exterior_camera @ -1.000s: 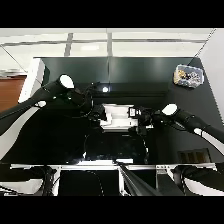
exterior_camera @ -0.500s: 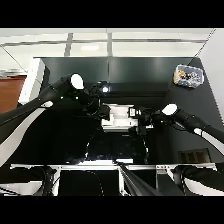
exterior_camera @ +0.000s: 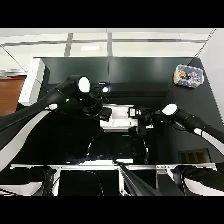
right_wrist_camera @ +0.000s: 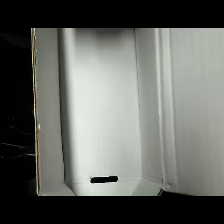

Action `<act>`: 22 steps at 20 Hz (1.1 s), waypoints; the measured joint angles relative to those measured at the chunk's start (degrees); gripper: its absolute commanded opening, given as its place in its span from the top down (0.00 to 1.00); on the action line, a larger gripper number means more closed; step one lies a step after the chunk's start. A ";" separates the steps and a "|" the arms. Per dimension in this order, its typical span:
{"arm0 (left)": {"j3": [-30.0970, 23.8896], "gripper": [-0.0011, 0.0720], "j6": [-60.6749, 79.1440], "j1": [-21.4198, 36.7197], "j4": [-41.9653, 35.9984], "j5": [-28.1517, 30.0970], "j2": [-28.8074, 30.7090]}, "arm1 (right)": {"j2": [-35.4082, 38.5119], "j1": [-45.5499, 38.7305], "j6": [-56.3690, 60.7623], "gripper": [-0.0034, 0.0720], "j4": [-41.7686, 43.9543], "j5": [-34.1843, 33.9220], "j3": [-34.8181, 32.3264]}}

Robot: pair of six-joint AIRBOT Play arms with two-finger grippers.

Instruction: Fold the box and place the chain.

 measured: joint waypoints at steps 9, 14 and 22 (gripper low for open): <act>0.11 0.33 -13.53 -6.38 15.50 1.64 -0.09 | 0.00 0.00 0.02 0.78 0.02 -0.04 0.00; 0.11 0.33 -19.43 -9.35 20.72 1.86 -0.61 | 0.00 0.00 0.00 0.78 0.00 -0.02 0.00; 0.35 0.33 -29.24 -11.82 23.82 4.74 -1.92 | 0.00 0.00 0.00 0.78 0.00 -0.02 0.00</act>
